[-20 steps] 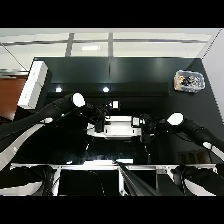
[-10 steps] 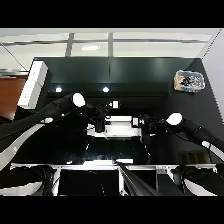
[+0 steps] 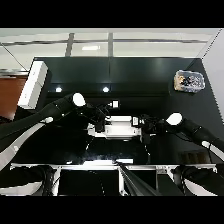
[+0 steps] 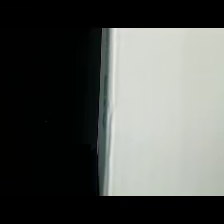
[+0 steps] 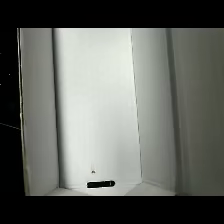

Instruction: Fold the box and place the chain.

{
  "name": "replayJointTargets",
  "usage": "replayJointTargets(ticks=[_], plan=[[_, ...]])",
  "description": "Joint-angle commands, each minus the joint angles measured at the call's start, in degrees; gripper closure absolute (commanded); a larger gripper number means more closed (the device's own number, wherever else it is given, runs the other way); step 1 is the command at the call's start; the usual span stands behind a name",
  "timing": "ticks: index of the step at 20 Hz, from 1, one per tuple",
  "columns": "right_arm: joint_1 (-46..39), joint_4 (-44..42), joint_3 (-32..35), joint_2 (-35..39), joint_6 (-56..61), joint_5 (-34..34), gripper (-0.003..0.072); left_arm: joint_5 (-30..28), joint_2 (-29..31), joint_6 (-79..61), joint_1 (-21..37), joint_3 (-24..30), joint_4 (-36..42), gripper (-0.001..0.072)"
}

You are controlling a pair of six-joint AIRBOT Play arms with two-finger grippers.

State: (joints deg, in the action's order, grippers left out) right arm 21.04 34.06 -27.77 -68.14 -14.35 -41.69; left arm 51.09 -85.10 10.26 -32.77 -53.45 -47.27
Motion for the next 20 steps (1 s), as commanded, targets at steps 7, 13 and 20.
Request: replayJointTargets(ticks=[7, 13, 20], plan=[[0.04, 0.04, 0.02, -0.04, 0.28, 0.15, 0.0247, 4.52, 0.11, 1.33, 0.42, -2.19, -3.93, 0.0567], [0.04, 0.04, 0.02, -0.04, 0.28, 0.20, 0.0247, 26.16, 0.87, 26.01, 2.08, -11.43, -22.40, 0.0264], [0.04, 0.04, 0.02, -0.04, 0.31, 0.20, 0.0247, 29.86, 12.46, 41.29, 2.51, -11.04, -27.15, 0.0683]])
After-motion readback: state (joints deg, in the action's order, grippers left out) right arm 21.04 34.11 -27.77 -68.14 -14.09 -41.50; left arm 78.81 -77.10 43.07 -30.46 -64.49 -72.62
